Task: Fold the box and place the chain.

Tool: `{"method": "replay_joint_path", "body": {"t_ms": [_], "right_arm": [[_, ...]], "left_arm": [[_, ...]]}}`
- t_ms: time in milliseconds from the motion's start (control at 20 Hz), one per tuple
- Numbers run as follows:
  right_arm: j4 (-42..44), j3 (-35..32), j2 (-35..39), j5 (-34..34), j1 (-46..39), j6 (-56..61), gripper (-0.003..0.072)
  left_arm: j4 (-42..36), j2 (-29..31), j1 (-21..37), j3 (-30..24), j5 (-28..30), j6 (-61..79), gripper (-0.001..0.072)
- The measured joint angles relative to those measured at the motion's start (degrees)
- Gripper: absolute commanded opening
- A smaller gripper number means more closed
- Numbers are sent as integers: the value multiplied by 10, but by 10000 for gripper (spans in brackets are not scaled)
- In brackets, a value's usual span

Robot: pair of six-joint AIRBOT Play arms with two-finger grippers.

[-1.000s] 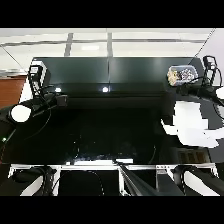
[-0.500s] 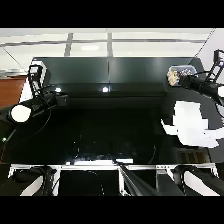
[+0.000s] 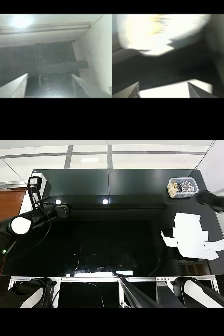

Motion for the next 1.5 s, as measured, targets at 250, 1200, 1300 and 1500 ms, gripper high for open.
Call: {"method": "replay_joint_path", "body": {"t_ms": [250,1200,1300,1500], "right_arm": [[-77,21,-35,119,-244,33,720],[-4,137,-197,353,-214,-240,10],[55,99,-156,329,-184,-238,10],[196,-38,-45,220,-78,-229,10]], "left_arm": [[-2,0,0,0,-3,-3,650],[-26,0,0,0,-2,-6,649],[-28,0,0,0,-1,-6,649],[-59,-12,0,0,-8,-5,649]]}}
